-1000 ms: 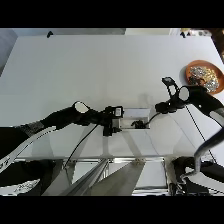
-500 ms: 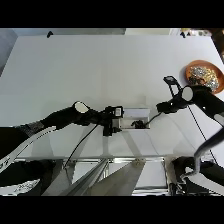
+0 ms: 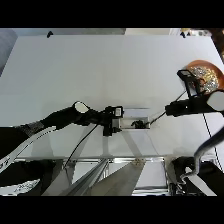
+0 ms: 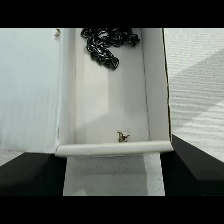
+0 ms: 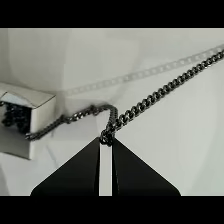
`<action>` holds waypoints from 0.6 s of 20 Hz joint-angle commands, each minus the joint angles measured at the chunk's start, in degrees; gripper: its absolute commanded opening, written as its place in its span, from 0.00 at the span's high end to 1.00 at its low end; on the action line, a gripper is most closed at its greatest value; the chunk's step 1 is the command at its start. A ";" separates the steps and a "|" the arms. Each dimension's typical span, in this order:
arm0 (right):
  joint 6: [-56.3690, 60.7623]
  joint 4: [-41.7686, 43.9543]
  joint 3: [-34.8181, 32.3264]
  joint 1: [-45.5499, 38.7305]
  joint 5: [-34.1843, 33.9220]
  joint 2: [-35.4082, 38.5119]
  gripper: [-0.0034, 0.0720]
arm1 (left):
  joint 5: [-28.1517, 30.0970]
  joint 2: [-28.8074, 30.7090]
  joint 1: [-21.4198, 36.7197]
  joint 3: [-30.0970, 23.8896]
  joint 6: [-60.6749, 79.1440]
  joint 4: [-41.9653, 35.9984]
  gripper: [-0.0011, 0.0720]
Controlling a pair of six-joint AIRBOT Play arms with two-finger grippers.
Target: Fold the box and place the chain.
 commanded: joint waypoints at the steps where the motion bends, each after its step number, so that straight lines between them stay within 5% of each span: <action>1: -4.52 9.84 0.07 0.04 4.13 6.40 0.93 | 0.02 0.02 0.04 -0.02 0.02 0.00 0.70; 12: -20.44 43.56 0.07 0.04 5.73 9.60 0.93 | 0.02 0.02 0.04 0.00 0.02 0.00 0.70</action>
